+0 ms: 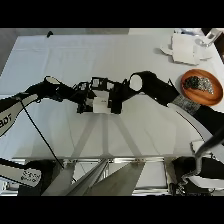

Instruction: Fold the box and place the chain.

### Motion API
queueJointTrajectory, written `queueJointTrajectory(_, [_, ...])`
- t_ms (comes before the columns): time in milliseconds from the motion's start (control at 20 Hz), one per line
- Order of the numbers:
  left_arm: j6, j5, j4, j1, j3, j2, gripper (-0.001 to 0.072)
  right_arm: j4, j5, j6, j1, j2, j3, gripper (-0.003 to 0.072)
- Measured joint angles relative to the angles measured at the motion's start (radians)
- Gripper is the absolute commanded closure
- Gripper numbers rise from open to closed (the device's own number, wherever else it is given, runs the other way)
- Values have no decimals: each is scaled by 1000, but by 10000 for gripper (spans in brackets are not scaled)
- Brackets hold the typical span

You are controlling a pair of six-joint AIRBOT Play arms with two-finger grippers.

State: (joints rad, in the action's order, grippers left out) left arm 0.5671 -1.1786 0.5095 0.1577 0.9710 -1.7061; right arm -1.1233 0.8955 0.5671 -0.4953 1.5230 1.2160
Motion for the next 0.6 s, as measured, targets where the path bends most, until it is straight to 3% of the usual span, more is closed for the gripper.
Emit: queueJointTrajectory(600, [-2,3,-1,0,0,0,556,-163,-165,44,-83,-19,-27,300])
